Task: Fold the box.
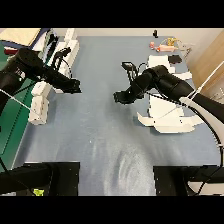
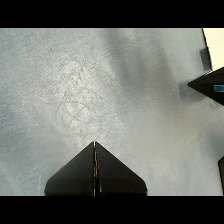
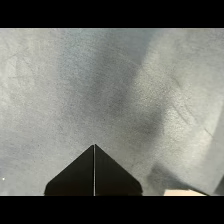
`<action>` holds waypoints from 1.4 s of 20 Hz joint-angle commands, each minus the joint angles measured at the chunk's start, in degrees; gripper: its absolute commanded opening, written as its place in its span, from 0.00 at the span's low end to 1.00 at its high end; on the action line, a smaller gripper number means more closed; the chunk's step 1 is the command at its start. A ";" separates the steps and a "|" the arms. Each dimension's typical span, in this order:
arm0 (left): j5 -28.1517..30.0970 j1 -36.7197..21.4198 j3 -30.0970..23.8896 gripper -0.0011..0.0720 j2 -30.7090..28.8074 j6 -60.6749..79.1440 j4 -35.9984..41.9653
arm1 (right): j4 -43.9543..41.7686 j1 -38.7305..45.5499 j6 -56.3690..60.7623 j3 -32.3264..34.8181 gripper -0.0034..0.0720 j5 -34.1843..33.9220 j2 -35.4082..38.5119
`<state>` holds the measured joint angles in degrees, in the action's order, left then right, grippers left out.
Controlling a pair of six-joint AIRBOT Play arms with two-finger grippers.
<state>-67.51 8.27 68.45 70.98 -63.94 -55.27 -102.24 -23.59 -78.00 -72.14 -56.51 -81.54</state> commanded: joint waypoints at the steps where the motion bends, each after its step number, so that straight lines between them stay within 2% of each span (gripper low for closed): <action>1: 0.00 -0.02 0.07 0.03 0.04 0.00 -0.02 | -0.02 -0.02 0.00 -0.04 0.05 0.02 -0.04; 15: 0.02 -0.02 0.07 0.03 0.04 0.00 -0.02 | -1.36 -0.07 0.02 -0.04 0.05 0.09 -0.07; 17: 3.21 -0.02 0.07 0.03 0.04 -0.07 0.07 | -2.32 -0.37 -0.02 -0.02 0.05 -0.28 -0.55; 19: 4.50 -0.04 0.04 0.03 0.04 -0.61 2.36 | 2.05 0.26 -0.46 -0.98 0.06 -6.67 -0.13; 20: 4.52 -0.02 0.07 0.03 0.04 -0.61 3.80 | 7.54 1.55 -0.46 -2.84 0.26 -13.77 0.33; 21: 4.50 -0.02 0.04 0.03 0.04 -0.59 5.44 | 15.26 3.45 -0.46 -4.90 0.36 -21.79 0.90; 23: 4.52 -0.02 0.04 0.04 0.04 -0.59 8.52 | 31.06 8.74 -0.50 -6.56 0.36 -32.54 2.40; 24: 4.55 -0.02 0.04 0.03 0.04 -0.59 9.35 | 36.48 12.70 -0.90 -6.25 0.36 -35.08 3.43; 25: 4.28 -0.02 0.04 0.04 0.04 -0.59 10.25 | 37.77 17.05 -2.10 -5.62 0.36 -35.69 4.37; 28: 3.93 -0.02 0.04 0.03 0.04 -0.61 11.78 | 33.42 32.02 -4.28 -1.57 0.36 -34.27 5.66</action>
<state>-63.44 8.27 68.45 70.98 -64.53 -45.95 -72.69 -2.87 -80.16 -75.79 -86.54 -77.21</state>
